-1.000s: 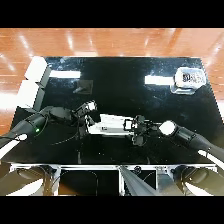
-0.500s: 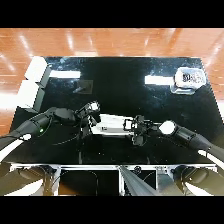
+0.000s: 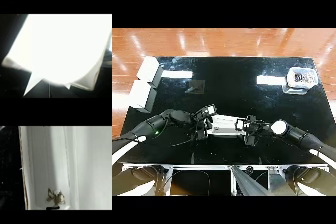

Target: Fold the box and place the chain.

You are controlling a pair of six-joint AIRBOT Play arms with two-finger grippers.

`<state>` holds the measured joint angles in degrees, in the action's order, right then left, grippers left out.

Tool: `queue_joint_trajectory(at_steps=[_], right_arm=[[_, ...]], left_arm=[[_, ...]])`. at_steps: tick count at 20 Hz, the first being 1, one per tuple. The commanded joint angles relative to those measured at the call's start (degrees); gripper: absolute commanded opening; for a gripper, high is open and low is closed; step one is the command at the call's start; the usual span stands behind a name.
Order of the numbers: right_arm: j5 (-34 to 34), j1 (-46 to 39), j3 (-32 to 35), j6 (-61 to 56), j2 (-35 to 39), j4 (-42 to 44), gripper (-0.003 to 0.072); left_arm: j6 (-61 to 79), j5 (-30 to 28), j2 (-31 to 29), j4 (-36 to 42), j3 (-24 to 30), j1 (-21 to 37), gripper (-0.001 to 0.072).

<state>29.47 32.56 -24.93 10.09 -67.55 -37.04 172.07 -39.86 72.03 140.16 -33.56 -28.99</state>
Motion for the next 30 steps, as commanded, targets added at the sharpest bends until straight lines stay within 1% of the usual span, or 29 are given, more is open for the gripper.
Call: queue_joint_trajectory(at_steps=[1, 6, 9, 10, 11, 12, 17, 19, 21, 23, 27, 30], right_arm=[[-0.11, 0.07, 0.04, 0.00, -0.04, -0.07, 0.0499], [-0.11, 0.07, 0.04, 0.00, -0.04, -0.07, 0.0499], [-0.11, 0.07, 0.04, 0.00, -0.04, -0.07, 0.0499], [-0.11, 0.07, 0.04, 0.00, -0.04, -0.07, 0.0499], [-0.11, 0.07, 0.04, 0.00, -0.04, -0.07, 0.0499], [-0.11, 0.07, 0.04, 0.00, -0.04, -0.07, 0.0498], [-0.11, 0.07, 0.04, 0.00, -0.04, -0.07, 0.0499], [-0.11, 0.07, 0.04, 0.00, -0.04, -0.07, 0.0499], [-0.11, 0.07, 0.04, 0.00, -0.04, -0.07, 0.0499], [-0.11, 0.07, 0.04, 0.00, -0.04, -0.07, 0.0499], [-0.11, 0.07, 0.04, 0.00, -0.04, -0.07, 0.0499], [-0.11, 0.07, 0.04, 0.00, -0.04, -0.07, 0.0499]], left_arm=[[0.00, 0.13, 0.02, -0.04, -0.72, -0.72, 0.0022], [0.00, 1.57, 0.02, -0.59, -0.83, -0.72, 0.0022], [0.00, 1.42, 0.02, -0.61, -0.83, -0.72, 0.0029], [0.00, 1.40, 0.02, -0.63, -0.83, -0.72, 0.0185], [0.00, 1.40, 0.02, -0.61, -0.83, -0.72, 0.0379], [0.00, 1.40, 0.02, -0.63, -0.83, -0.74, 0.0402], [0.00, 1.31, 0.02, -0.63, -0.83, -0.74, 0.0391], [0.00, 0.61, 0.02, -0.72, -0.83, -0.74, 0.0291], [0.00, -0.70, 0.02, -1.90, -0.83, -0.74, 0.0290], [0.00, -1.03, 0.02, -1.68, -0.83, -0.83, 0.0224], [0.00, 0.57, 0.02, -1.53, -1.20, -3.23, 0.0224], [0.00, 6.27, 0.02, -1.53, -1.44, -5.81, 0.0224]])
